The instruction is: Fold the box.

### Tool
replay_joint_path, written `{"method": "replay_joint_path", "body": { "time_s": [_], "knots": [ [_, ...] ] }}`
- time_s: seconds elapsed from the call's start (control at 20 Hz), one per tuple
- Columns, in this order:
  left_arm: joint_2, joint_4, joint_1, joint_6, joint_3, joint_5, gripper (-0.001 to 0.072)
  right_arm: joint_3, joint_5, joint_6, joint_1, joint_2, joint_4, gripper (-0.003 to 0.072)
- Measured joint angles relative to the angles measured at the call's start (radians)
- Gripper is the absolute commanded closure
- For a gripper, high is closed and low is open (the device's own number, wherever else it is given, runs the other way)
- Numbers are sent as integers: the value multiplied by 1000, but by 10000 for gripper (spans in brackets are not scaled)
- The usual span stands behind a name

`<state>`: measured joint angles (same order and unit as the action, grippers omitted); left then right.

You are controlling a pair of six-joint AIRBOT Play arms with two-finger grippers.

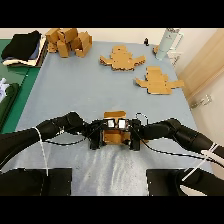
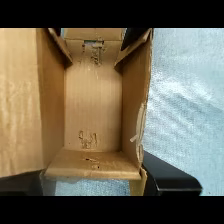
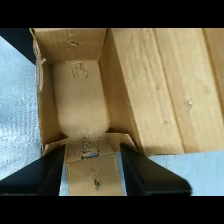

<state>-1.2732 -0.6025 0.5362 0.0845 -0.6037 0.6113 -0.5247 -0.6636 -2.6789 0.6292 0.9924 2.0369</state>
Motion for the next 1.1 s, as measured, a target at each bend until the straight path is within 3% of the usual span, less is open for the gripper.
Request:
{"method": "replay_joint_path", "body": {
  "time_s": [0.1, 0.15, 0.2, 0.25, 0.3, 0.65, 0.85, 0.95, 1.1],
  "knots": [
    [0, 0, 0, 0, 0, 0, 272, 0, 5, -8, 0, 5, 1, 117],
    [0, 0, 0, 0, 0, 0, 272, 0, 4, -7, 0, 6, 0, 278],
    [0, 0, 0, 0, 0, 0, 272, 0, 2, 8, 0, 7, -5, 515],
    [0, 0, 0, 0, 0, 0, 272, -1, -17, 40, 0, 6, -32, 639],
    [0, 0, 0, 0, 0, 0, 272, -4, -43, 98, 0, -2, -66, 681],
    [0, 0, 0, 0, 0, 0, 272, -49, -269, 1025, -21, -179, -468, 682],
    [0, 0, 0, 0, 0, 0, 272, -46, -373, 1432, -153, -233, -705, 683],
    [0, 0, 0, 0, 0, 0, 272, -26, -370, 1487, -237, -216, -688, 683],
    [0, 0, 0, 0, 0, 0, 272, 11, -301, 1402, -304, -150, -470, 683]
  ]
}}
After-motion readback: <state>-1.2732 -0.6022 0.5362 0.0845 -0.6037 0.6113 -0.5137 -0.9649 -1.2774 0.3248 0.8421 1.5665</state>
